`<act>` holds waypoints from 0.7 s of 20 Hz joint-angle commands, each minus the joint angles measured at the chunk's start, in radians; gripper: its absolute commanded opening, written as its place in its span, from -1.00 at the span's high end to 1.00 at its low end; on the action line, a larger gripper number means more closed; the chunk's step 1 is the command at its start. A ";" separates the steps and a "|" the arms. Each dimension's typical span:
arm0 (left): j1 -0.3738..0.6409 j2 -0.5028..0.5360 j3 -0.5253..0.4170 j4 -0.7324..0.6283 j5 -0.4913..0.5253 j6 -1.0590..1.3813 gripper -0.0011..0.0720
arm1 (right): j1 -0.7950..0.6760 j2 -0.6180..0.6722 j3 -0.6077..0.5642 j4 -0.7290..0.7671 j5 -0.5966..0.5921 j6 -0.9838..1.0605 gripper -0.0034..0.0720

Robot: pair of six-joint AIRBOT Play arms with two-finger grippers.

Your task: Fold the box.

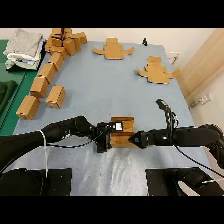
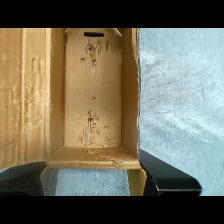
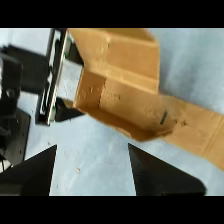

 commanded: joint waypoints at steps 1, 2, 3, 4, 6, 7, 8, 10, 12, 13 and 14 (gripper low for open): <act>0.000 0.004 0.001 0.010 0.000 -0.041 -0.30 | 0.000 0.001 0.001 0.002 0.103 0.019 -1.00; 0.000 0.004 0.001 0.010 -0.001 -0.040 -0.30 | 0.000 0.001 0.001 0.002 0.102 0.020 -1.00; 0.000 0.004 0.001 0.010 0.000 -0.040 -0.30 | 0.000 0.000 0.001 0.002 0.103 0.038 -1.00; 0.000 0.004 0.001 0.014 -0.001 -0.040 -0.30 | 0.000 -0.008 0.001 0.002 0.103 0.087 -1.00; 0.000 0.004 0.001 0.044 -0.001 -0.041 -0.30 | 0.000 -0.043 0.001 0.002 0.103 0.177 -0.72; 0.000 0.004 0.001 0.051 0.000 -0.045 -0.30 | 0.000 -0.068 0.001 0.004 0.103 0.184 -0.61; 0.000 0.004 0.001 0.055 0.000 -0.060 -0.30 | 0.001 -0.093 0.001 0.005 0.103 0.184 -0.61; 0.000 0.004 0.001 0.071 -0.001 -0.065 -0.30 | 0.001 -0.142 0.001 0.009 0.108 0.184 -0.23; 0.000 0.004 0.001 0.073 -0.001 -0.064 -0.30 | 0.001 -0.172 0.007 0.010 0.121 0.178 0.44; 0.000 0.004 0.001 0.073 -0.001 -0.064 -0.30 | 0.001 -0.183 0.018 0.011 0.134 0.165 0.66; 0.000 0.004 0.001 0.073 -0.002 -0.064 -0.30 | 0.001 -0.195 0.036 0.011 0.143 0.139 0.90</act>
